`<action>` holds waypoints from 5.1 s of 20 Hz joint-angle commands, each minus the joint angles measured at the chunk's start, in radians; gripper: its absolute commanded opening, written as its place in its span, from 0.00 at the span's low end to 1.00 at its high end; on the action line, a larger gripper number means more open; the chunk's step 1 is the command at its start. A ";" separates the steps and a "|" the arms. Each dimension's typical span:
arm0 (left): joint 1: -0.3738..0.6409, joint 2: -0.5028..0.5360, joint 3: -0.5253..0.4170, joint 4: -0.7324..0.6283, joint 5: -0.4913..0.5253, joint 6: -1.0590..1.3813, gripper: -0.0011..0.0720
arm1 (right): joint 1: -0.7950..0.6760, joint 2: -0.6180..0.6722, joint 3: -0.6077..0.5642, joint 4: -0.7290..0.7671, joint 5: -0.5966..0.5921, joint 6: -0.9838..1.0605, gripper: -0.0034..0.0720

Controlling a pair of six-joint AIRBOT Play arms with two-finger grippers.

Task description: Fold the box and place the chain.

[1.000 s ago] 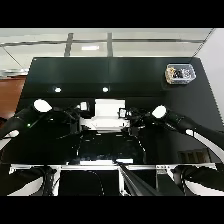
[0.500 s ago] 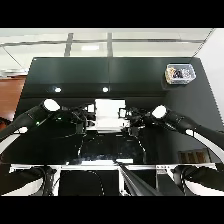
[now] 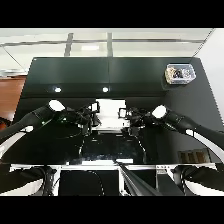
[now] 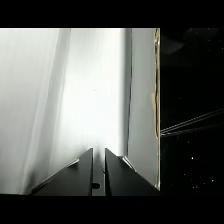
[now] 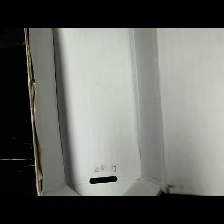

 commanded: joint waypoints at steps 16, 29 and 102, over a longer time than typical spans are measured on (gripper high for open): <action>0.342 0.277 0.060 0.519 -0.089 -1.135 0.05 | 0.001 0.000 0.000 0.000 0.000 0.000 0.46; 0.362 -0.188 0.013 0.077 -0.311 -1.265 0.05 | 0.001 0.000 0.000 0.001 0.000 0.000 0.46; -0.312 -0.204 0.444 0.879 -0.290 -2.358 0.05 | 0.001 0.005 0.000 0.002 0.000 0.003 0.69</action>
